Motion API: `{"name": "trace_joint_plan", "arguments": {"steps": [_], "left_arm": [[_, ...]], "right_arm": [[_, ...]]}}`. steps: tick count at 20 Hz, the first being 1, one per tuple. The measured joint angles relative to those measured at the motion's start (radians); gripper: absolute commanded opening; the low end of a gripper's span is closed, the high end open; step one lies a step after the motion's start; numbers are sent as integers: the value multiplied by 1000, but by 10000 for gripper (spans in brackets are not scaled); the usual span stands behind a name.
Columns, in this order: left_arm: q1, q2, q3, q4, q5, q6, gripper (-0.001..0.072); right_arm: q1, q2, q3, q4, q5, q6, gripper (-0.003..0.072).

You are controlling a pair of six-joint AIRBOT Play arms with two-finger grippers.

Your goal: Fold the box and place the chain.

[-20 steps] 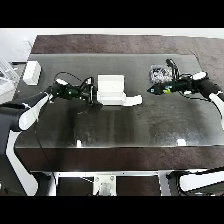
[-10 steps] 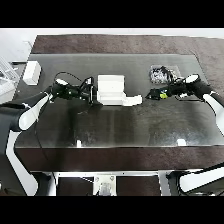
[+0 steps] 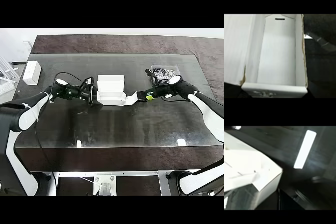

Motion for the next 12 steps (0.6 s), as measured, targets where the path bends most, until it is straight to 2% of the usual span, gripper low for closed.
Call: {"name": "trace_joint_plan", "arguments": {"steps": [8,9,10,11,12], "left_arm": [[-1,0,0,0,-1,0,558],[0,0,0,0,-1,0,558],[-1,0,0,0,-1,0,558],[-1,0,0,0,-1,0,558],[-1,0,0,0,-2,0,558]], "right_arm": [[37,-1,89,14,48,28,2],[37,-1,98,15,50,35,59],[39,-1,106,15,55,39,164],[42,0,113,18,60,40,203],[45,0,118,21,64,41,203]]}}
